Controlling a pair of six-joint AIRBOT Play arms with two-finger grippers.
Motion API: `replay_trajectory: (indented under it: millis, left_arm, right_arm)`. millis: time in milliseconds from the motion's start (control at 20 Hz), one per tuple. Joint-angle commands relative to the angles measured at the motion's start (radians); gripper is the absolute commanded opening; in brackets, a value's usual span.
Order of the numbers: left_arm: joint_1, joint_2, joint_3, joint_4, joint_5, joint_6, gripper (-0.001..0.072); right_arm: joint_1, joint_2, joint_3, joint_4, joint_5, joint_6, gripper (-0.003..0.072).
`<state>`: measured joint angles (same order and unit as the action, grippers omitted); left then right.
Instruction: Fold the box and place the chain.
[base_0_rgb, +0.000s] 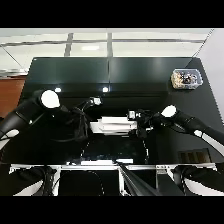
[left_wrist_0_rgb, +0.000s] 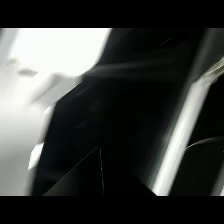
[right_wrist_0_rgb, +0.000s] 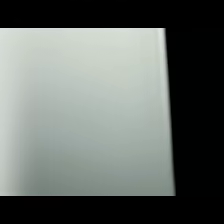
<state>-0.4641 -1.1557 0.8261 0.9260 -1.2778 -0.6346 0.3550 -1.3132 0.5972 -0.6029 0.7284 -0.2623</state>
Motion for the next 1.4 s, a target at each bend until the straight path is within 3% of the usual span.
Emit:
replay_trajectory:
  millis: [0, 200, 300, 450, 650, 950, 1150, 1250, 1300, 1350]
  left_arm:
    - [0.005, 0.01, -0.137, -0.45, 0.185, 0.099, 0.0029]
    - [0.005, -0.006, -0.172, -0.721, 0.697, 0.242, 0.0029]
    - [0.007, -0.041, -0.151, -0.69, 0.823, 0.249, 0.0029]
    - [0.009, -0.142, -0.076, -0.461, 0.748, 0.18, 0.0028]
    - [0.01, -0.283, 0.041, -0.013, 0.557, -0.141, 0.0029]
    - [0.024, -0.314, 0.126, -0.018, 0.372, -0.071, 0.0029]
    - [0.114, -0.209, 0.183, -0.018, 0.289, -0.089, 0.0027]
    - [0.186, -0.1, 0.129, -0.025, 0.28, -0.045, 0.0028]
    - [0.234, -0.051, 0.061, -0.088, 0.338, -0.017, 0.0029]
    - [0.285, -0.01, -0.023, -0.255, 0.37, 0.063, 0.0032]
  right_arm:
    - [0.0, 0.0, 0.001, 0.0, 0.0, 0.0, 0.0236]
    - [0.0, 0.0, 0.001, 0.0, -0.002, 0.0, 0.0236]
    - [0.001, 0.0, 0.001, 0.0, -0.003, 0.0, 0.0236]
    - [0.001, 0.0, 0.001, 0.0, -0.003, 0.0, 0.0236]
    - [0.001, 0.0, 0.001, 0.0, -0.003, 0.0, 0.0236]
    - [0.001, 0.0, 0.001, 0.0, -0.003, 0.0, 0.0236]
    - [0.001, 0.0, 0.001, 0.0, -0.003, 0.0, 0.0236]
    - [0.001, 0.0, 0.001, 0.0, -0.003, 0.0, 0.0236]
    - [0.001, 0.0, 0.001, 0.0, -0.003, 0.0, 0.0236]
    - [0.001, 0.0, 0.001, 0.0, -0.003, 0.0, 0.0236]
